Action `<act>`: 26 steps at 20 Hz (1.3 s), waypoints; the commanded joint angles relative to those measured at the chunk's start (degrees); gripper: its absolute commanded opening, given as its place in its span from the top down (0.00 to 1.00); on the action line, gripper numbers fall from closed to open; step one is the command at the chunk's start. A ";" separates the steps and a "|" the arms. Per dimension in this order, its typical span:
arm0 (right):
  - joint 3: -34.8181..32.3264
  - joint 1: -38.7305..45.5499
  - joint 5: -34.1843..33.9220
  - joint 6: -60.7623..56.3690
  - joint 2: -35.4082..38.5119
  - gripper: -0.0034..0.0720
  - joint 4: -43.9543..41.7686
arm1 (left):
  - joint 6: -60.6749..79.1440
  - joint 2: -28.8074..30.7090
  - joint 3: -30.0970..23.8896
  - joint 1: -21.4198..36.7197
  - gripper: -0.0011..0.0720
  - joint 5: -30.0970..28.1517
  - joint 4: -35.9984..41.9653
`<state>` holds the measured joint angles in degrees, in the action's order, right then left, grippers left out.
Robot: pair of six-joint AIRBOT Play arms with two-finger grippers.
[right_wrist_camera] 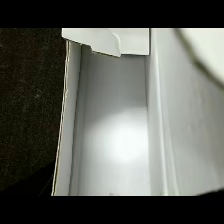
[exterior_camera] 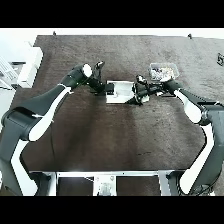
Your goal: Fold the box and place the chain.
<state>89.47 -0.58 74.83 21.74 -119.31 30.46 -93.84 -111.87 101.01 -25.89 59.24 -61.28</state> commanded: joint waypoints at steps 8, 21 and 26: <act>-0.02 -0.02 0.00 -0.07 -0.02 0.41 0.04 | -3.85 -2.80 5.18 0.07 0.49 4.24 -3.04; -0.02 -0.02 0.00 -0.09 -0.02 0.41 0.02 | -11.41 -9.35 18.05 0.13 0.49 17.44 -7.54; -0.02 -0.02 0.00 -0.09 -0.02 0.41 0.04 | -12.63 -9.64 18.05 0.26 0.49 18.45 -9.49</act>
<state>89.47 -0.62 74.81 21.67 -119.31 30.50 -105.67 -121.14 118.67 -25.76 76.31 -69.60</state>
